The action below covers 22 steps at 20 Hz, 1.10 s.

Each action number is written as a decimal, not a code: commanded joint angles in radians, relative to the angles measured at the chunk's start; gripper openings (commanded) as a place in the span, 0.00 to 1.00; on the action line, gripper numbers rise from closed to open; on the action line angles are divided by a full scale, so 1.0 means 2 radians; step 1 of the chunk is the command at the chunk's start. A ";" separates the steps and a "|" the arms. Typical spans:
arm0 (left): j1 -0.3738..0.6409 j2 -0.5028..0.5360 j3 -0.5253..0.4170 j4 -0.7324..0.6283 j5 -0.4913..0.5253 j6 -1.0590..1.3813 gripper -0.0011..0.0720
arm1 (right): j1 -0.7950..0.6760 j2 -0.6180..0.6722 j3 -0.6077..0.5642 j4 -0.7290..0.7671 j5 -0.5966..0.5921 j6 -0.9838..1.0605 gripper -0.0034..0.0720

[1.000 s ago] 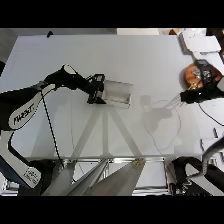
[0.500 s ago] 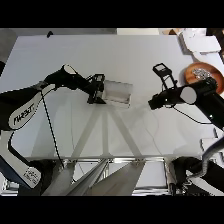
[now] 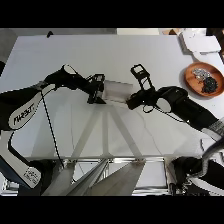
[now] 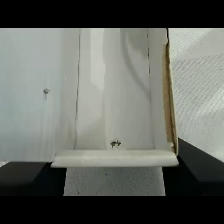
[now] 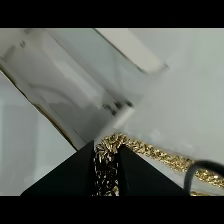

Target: Fold the box and place the chain.

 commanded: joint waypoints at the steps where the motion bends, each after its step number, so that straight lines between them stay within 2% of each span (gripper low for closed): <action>1: 0.000 0.000 0.000 0.000 0.000 0.000 0.49 | 0.023 -0.010 0.001 0.002 -0.084 0.013 0.05; 5: 0.000 0.000 0.000 0.000 0.000 0.000 0.49 | 0.031 -0.011 0.016 0.004 -0.115 0.013 0.05; 9: 0.000 0.000 0.000 0.000 0.000 0.000 0.49 | 0.031 -0.011 0.046 0.006 -0.119 0.013 0.05; 13: 0.000 0.000 0.000 0.000 0.000 0.000 0.49 | 0.033 -0.020 0.049 0.027 -0.129 0.012 0.05; 17: 0.000 0.000 0.000 0.000 0.000 0.000 0.49 | 0.058 -0.072 0.050 0.028 -0.130 0.012 0.05; 22: 0.000 0.000 0.000 0.000 0.000 0.000 0.49 | 0.052 -0.134 0.050 0.026 -0.129 0.013 0.05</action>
